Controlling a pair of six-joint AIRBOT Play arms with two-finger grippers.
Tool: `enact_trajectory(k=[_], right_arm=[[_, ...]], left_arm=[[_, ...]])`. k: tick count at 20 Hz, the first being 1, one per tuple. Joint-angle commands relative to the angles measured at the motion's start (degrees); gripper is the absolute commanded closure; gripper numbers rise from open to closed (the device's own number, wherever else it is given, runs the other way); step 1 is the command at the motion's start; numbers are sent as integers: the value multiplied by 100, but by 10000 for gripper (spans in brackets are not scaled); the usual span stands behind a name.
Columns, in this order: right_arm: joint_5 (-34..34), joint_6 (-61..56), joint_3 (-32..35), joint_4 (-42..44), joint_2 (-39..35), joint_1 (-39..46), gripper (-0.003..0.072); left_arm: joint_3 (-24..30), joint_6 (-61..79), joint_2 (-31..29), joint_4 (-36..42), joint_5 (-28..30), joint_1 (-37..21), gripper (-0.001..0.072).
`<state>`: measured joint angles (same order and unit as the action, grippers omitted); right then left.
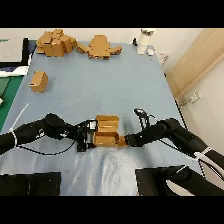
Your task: Fold the box.
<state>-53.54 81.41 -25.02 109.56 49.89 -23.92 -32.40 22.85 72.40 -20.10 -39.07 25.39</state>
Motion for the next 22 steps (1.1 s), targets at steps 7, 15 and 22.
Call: enact_trajectory(k=[7, 15, 22], right_arm=[[52, 70, -9, 57, -245, 0, 683], [46, 70, -15, 269, -402, 0, 682], [35, 70, -15, 278, -400, 0, 683]], left_arm=[[-4, 0, 0, 125, 11, -4, 110], [-4, -4, 0, 120, 13, -4, 110], [-7, -2, 0, 125, 26, -4, 110]])
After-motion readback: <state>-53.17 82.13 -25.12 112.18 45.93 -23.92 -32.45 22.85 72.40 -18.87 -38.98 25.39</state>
